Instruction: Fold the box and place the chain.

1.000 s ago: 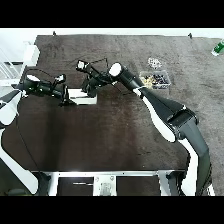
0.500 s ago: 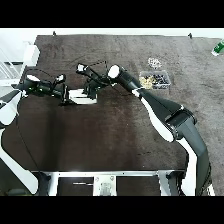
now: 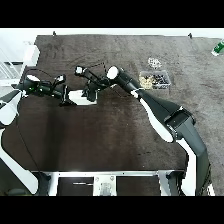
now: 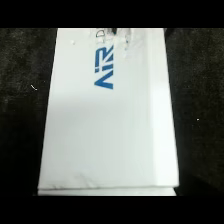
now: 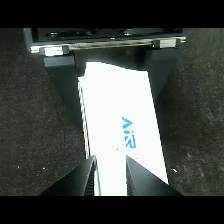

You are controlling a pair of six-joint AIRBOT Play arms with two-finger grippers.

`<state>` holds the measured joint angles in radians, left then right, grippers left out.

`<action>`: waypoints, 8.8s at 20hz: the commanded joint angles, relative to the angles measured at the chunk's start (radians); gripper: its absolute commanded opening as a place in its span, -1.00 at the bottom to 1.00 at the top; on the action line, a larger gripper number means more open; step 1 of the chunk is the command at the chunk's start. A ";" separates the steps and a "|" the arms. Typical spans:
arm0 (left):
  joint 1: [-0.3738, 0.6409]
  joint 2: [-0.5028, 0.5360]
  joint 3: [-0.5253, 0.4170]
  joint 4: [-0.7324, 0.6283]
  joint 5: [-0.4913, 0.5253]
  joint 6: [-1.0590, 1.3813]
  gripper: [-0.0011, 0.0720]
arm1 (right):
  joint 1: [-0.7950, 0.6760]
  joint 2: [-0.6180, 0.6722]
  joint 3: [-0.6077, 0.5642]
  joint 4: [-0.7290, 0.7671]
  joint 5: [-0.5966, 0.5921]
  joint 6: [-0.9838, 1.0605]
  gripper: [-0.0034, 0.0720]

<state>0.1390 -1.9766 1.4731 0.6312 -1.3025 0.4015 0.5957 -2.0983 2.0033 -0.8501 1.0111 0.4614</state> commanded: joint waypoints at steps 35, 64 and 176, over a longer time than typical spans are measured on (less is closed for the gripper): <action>0.000 0.001 0.001 0.015 0.014 -0.009 0.47 | -0.059 -0.093 -0.002 -0.001 0.162 0.265 -0.88; 0.000 0.001 0.001 0.013 0.022 -0.009 0.47 | -0.082 0.007 -0.131 0.280 -0.150 -0.226 -0.90; 0.451 0.226 -0.201 -0.214 0.749 -0.613 1.00 | -0.528 1.371 -1.447 0.450 -0.429 -0.279 -0.88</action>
<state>0.5888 -1.7683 1.2709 0.4103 -0.4953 -0.2092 0.0681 -0.7273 0.5568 -0.4000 0.5819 0.1822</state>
